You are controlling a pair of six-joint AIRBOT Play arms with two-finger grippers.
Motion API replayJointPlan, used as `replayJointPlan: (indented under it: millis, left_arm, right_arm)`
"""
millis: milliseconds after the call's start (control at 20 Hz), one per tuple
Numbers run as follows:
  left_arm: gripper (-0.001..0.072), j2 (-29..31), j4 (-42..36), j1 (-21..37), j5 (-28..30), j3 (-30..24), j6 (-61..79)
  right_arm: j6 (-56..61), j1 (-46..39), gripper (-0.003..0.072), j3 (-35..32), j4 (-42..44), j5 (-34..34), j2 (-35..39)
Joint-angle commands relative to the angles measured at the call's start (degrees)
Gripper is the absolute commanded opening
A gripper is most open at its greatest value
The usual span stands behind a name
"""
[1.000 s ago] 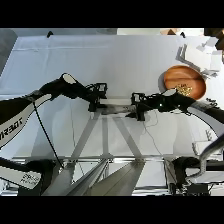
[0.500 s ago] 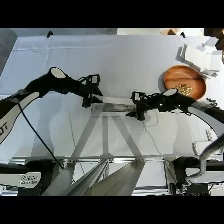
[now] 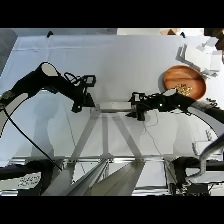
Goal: Fold the box and place the chain.
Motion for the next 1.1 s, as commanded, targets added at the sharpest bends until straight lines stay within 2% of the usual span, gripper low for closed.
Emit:
replayJointPlan:
  millis: [0,100,200,750,850,1050]
  left_arm:
    - [0.0007,0.3,-1.7,-3.2,-4.5,-0.1,-0.9]
    - [0.0007,0.2,-6.4,-4.7,-2.6,-0.1,-0.8]
    - [0.0007,0.2,-9.6,-5.5,2.4,-0.1,-0.8]
    - [0.0007,-0.9,-9.4,-5.6,27.5,-0.1,-10.1]
    - [0.0007,-3.0,-9.4,-5.7,29.4,-0.1,-11.2]
    - [0.0010,-7.6,-9.4,-5.7,29.2,-0.1,-12.0]
  right_arm:
    - [0.0,0.0,0.0398,0.0,0.0,0.0,0.0]
    - [0.0,0.0,0.0398,0.0,0.0,0.0,0.0]
    - [0.0,0.0,0.0398,0.0,0.0,0.0,0.0]
    - [0.0,0.0,0.0398,0.0,0.0,0.0,0.0]
    - [0.0,0.0,0.0398,0.0,0.0,0.0,0.0]
    - [0.0,0.0,0.0398,0.0,0.0,0.0,0.0]
